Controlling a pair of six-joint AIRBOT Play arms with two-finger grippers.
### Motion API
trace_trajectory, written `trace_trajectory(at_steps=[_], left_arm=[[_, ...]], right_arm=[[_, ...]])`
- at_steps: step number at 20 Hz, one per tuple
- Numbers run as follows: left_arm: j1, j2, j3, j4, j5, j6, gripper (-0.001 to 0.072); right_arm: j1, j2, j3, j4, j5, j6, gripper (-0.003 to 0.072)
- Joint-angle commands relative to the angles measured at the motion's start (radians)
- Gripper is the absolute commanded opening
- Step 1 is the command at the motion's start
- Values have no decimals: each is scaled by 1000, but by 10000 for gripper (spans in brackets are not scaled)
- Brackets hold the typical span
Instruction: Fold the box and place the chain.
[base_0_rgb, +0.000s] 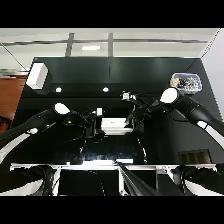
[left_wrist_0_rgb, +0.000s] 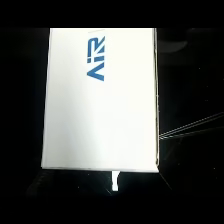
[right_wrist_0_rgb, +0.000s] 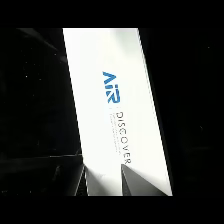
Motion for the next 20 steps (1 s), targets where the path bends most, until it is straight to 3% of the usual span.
trace_trajectory(at_steps=[1, 7, 10, 11, 12, 17, 20], left_arm=[[-1, -1, 1, -1, 4, -2, 503], [-1, 0, 1, -1, 4, -2, 503], [-1, -1, 1, -1, 4, -2, 503], [-1, 0, 1, -1, 4, -2, 503], [-1, -1, 1, -1, 4, -2, 503], [-1, -1, 1, -1, 4, -2, 503], [-1, -1, 1, -1, 4, -2, 503]], right_arm=[[14, 0, -4, 2, -24, 3, 247], [-6, 77, 36, -4, 18, 122, 247], [-75, 144, 45, 0, 84, 359, 244], [-97, 143, 31, 16, 125, 465, 66], [-115, 143, -8, 54, 143, 520, -1], [-126, 108, -164, 448, -1, 581, 1], [-83, 42, -167, 511, -57, 587, 3]])
